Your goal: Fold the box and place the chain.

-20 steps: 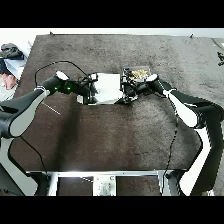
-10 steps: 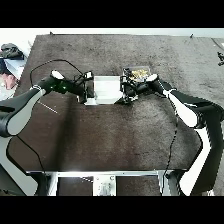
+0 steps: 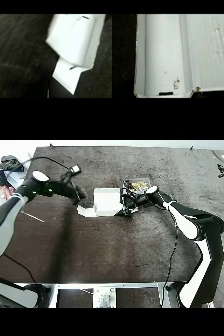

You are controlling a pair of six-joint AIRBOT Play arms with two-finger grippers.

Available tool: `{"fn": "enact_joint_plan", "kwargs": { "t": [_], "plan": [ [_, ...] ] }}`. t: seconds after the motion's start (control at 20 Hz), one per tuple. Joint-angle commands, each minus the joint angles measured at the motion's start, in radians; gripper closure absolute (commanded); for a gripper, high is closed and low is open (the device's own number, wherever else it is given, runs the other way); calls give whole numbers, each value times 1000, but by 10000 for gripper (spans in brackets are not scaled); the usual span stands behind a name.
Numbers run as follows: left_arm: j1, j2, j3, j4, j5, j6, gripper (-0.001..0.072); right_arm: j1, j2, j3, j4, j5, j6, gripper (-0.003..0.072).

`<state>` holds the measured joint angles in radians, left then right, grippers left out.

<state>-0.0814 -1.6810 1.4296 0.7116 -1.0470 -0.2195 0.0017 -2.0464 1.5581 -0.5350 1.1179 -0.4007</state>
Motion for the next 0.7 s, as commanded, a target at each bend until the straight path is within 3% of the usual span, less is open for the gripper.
{"fn": "enact_joint_plan", "kwargs": {
  "t": [0.0,0.35,0.65],
  "plan": [
    [84,42,-2,22,-24,-304,703,1,0,0,0,0,0,151],
    [163,39,-124,143,-61,-724,699,1,0,0,0,1,0,151],
    [162,30,-245,23,17,-711,700,1,0,0,0,0,0,151]
  ]
}}
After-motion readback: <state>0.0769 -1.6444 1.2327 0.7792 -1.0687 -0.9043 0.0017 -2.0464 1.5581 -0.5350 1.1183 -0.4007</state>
